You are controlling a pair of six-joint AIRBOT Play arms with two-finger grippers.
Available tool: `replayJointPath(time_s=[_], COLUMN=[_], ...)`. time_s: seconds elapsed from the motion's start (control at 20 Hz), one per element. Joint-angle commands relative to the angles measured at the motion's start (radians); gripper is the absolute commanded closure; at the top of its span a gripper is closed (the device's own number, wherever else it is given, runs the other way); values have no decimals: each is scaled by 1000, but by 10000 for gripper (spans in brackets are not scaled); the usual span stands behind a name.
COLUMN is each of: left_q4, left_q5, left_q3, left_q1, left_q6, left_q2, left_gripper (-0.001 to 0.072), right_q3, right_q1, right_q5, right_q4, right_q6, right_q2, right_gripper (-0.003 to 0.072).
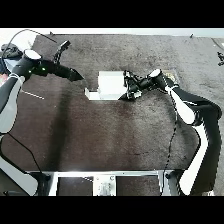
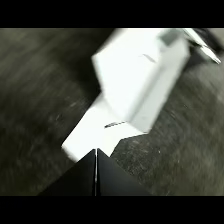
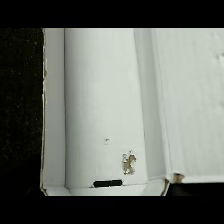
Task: Fold the box and place the chain.
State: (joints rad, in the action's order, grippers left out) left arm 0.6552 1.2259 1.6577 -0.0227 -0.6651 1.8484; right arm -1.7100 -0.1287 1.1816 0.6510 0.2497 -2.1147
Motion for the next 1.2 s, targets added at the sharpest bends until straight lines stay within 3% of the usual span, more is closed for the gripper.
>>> replayJointPath(time_s=[0.0, 0.35, 0.45, 0.8, 1.15], left_q4=[23, -3, -55, -51, -65], left_q5=[-138, -183, -194, -233, -235], left_q3=[-108, -253, -265, -267, -279], left_q1=[8, 7, 7, -71, -73], left_q6=[-231, -288, -288, -322, -351], left_q2=[-3, 1, 8, 15, 60], left_gripper=[702, 700, 701, 700, 700], right_q3=[0, 0, 0, 0, 0], right_q1=[-1, -1, -1, -1, -1], right_q5=[0, 0, 0, 0, 0], right_q4=[0, 0, 0, 0, 0], right_q6=[0, 0, 0, 0, 0], right_q2=[-1, -1, -1, -1, -1], right_gripper=[279, 279, 279, 279, 279])
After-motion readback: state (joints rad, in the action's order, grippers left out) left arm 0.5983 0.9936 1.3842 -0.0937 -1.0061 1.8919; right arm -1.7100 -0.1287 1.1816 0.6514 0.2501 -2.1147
